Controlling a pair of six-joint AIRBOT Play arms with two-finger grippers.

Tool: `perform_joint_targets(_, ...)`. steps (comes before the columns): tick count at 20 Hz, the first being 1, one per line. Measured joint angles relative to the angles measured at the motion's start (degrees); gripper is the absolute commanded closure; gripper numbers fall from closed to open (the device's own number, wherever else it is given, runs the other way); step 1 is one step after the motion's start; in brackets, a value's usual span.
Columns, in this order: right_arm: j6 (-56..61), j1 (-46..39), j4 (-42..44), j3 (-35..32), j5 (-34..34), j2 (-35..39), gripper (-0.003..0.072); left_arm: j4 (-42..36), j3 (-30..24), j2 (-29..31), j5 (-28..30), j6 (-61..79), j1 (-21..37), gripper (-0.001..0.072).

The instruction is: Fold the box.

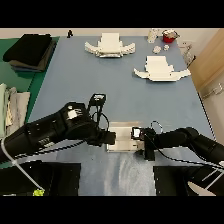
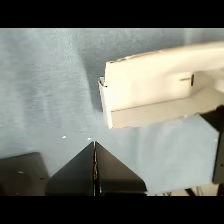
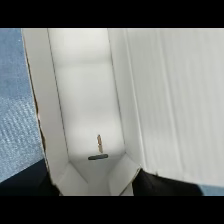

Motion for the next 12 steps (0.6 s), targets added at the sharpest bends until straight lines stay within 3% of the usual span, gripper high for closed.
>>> perform_joint_targets(8,0.00,0.00,-0.02,0.00,0.00,0.00,0.0182,1.84,-0.33,1.57,2.51,27.10,2.56,0.0698)
perform_joint_targets(12,0.00,0.00,0.00,-0.02,0.00,0.00,0.0182,-0.28,-5.05,5.77,5.44,45.48,7.87,0.0696)
